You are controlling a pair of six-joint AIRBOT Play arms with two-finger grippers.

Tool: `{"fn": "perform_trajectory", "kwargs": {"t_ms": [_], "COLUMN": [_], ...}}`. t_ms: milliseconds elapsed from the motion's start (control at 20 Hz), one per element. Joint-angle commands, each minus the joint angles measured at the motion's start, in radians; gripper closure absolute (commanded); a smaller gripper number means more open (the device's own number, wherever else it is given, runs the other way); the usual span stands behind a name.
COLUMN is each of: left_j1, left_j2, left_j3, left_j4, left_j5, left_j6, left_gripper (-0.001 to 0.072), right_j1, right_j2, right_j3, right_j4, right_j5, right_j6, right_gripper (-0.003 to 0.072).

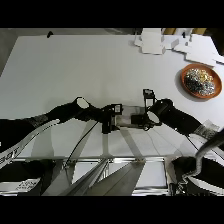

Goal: Fold the box and place the chain.

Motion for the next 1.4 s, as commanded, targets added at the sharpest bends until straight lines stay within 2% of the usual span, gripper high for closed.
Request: {"fn": "perform_trajectory", "kwargs": {"t_ms": [0,150,200,250,300,350,450,500,600,650,800,900,1000,1100,1200,1300,1350], "left_j1": [0.001,0.001,0.001,0.001,0.001,0.001,0.001,0.001,0.001,0.001,0.001,0.001,0.001,0.001,0.001,0.001,0.001], "left_j2": [0.001,0.001,0.001,0.001,0.001,0.001,0.001,0.001,0.001,0.001,0.001,0.001,0.001,0.001,0.001,0.001,0.001], "left_j3": [0.0,0.0,0.0,0.0,0.0,0.0,0.0,0.0,0.0,0.0,0.0,0.0,0.0,0.0,0.0,0.0,0.0], "left_j4": [-0.001,-0.001,-0.001,-0.001,-0.001,-0.001,-0.001,-0.001,-0.001,-0.001,-0.001,-0.001,-0.001,-0.001,-0.001,-0.001,-0.001], "left_j5": [0.001,0.001,0.001,0.001,0.001,0.001,0.001,0.001,0.001,0.001,0.001,0.001,0.001,0.001,0.001,0.001,0.001], "left_j6": [-0.001,-0.001,-0.001,-0.001,-0.001,-0.001,-0.001,-0.001,-0.001,-0.001,-0.001,-0.001,-0.001,-0.001,-0.001,-0.001,-0.001], "left_gripper": [0.0498,0.0498,0.0498,0.0498,0.0498,0.0498,0.0498,0.0498,0.0498,0.0498,0.0498,0.0498,0.0498,0.0498,0.0498,0.0498,0.0498], "right_j1": [0.006,0.006,0.006,0.006,0.006,0.006,0.006,0.006,0.006,0.006,0.006,-0.007,-0.056,-0.172,-0.333,-0.5,-0.582], "right_j2": [-0.003,-0.004,-0.004,-0.005,-0.005,-0.006,-0.006,-0.004,0.014,0.028,0.103,0.161,0.215,0.219,0.183,0.112,0.075], "right_j3": [0.001,0.001,0.001,0.001,0.001,0.001,0.001,0.001,0.001,0.001,0.01,0.046,0.132,0.303,0.491,0.629,0.661], "right_j4": [-0.021,-0.038,-0.042,-0.043,-0.043,-0.043,-0.043,-0.043,-0.044,-0.044,-0.044,-0.044,-0.044,-0.044,-0.064,-0.097,-0.096], "right_j5": [0.02,0.019,0.019,0.019,0.018,0.019,0.021,0.021,0.032,0.049,0.167,0.275,0.358,0.393,0.338,0.306,0.283], "right_j6": [0.0,0.001,0.001,0.001,0.001,0.001,-0.001,-0.012,-0.137,-0.224,-0.473,-0.556,-0.613,-0.719,-0.827,-0.893,-0.921], "right_gripper": [0.0429,0.0432,0.0456,0.057,0.0649,0.0678,0.0677,0.0658,0.0455,0.0411,0.0411,0.0412,0.0412,0.0439,0.0504,0.0514,0.0514]}}
